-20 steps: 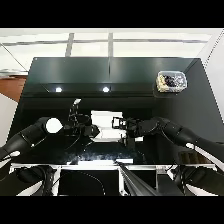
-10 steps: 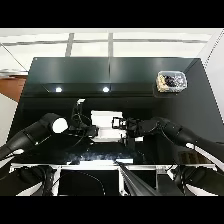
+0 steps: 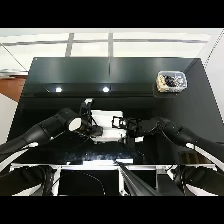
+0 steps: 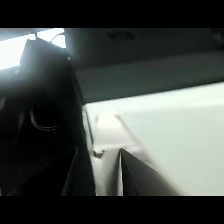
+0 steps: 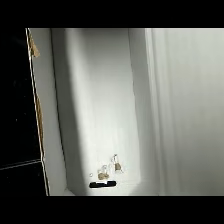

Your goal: Fold the box and place the chain.

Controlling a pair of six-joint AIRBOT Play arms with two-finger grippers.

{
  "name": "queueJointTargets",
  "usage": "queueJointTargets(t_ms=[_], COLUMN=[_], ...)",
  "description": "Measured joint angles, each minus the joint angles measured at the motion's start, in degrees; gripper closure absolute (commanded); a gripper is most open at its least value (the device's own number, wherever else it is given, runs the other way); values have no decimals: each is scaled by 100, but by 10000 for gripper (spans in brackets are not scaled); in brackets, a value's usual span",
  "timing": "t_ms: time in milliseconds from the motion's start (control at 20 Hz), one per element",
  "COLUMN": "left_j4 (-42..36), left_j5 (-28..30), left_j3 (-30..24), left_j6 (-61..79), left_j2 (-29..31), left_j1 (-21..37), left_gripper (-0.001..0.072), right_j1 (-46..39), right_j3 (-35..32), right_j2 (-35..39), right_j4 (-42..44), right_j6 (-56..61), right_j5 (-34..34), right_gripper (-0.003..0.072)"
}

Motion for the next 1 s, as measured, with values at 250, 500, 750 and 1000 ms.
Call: queueJointTargets(t_ms=[250,500,750,1000], left_j4=[160,179,111,98], left_j5=[4,120,13,-50], left_j3=[85,111,195,293], left_j6=[-323,-424,-468,-494], left_j2=[-162,-310,-468,-511], left_j1=[-63,-63,-63,-90], left_gripper=[383,430,430,450], right_j1=[0,0,0,0], right_j3=[0,0,0,0], right_j2=[0,0,0,0], right_j4=[2,0,0,-2], right_j6=[17,17,20,20], right_j5=[-2,-4,-4,-2], right_gripper=[288,288,288,288])
